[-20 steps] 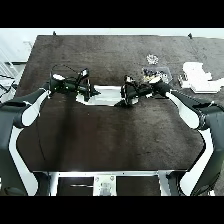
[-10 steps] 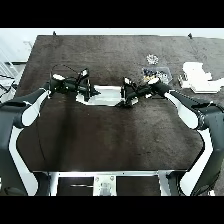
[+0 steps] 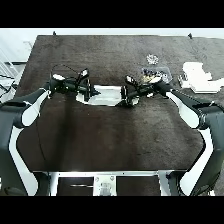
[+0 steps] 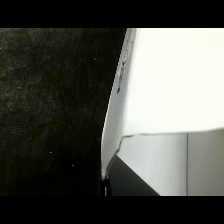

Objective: Fold the box and place the chain.

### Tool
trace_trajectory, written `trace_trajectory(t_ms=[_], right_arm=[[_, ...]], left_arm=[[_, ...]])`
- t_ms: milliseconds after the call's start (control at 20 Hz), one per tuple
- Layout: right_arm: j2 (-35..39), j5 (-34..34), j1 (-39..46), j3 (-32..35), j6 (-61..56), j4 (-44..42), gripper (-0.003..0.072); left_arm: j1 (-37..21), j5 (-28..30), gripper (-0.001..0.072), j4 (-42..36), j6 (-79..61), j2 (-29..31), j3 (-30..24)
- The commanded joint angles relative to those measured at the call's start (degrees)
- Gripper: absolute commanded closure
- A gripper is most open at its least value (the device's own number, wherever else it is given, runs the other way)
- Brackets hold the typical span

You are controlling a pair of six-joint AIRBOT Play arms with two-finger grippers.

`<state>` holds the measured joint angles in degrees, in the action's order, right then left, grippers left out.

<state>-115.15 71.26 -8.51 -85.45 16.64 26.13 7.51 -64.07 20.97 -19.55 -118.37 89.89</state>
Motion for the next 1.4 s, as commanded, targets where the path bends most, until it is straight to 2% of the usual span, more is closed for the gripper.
trace_trajectory(t_ms=[0, 200, 300, 500, 1150, 1200, 1350], right_arm=[[0.0, 0.7, 0.3, -0.8, -1.2, -2.7, -0.0034], [0.0, -1.7, -0.3, -1.0, -1.2, -2.5, -0.002], [0.0, -2.7, -0.7, -1.0, -1.2, -1.4, 0.001], [0.0, -3.8, -1.1, -1.0, -1.7, 1.9, 0.0015], [-1.1, -4.2, -1.3, -1.0, -1.6, 2.0, 0.0022], [-1.1, -4.2, -1.4, -1.0, -1.4, 2.0, 0.0069], [-1.1, -4.2, -1.4, -1.0, -1.4, 2.0, 0.007]], left_arm=[[-0.1, 0.0, 0.0691, 0.2, 0.0, 0.0, 0.0], [-0.1, 0.0, 0.069, 0.2, 0.0, 0.0, 0.0], [0.0, 0.0, 0.069, 0.3, 0.0, 0.0, 0.0], [-0.1, 0.0, 0.0691, 0.3, 0.0, 0.0, 0.0], [-0.1, 0.0, 0.069, 0.3, 0.0, 0.0, 0.0], [-0.1, 0.0, 0.069, 0.3, 0.0, 0.0, 0.0], [-0.1, 0.0, 0.069, 0.3, 0.0, 0.0, 0.0]])
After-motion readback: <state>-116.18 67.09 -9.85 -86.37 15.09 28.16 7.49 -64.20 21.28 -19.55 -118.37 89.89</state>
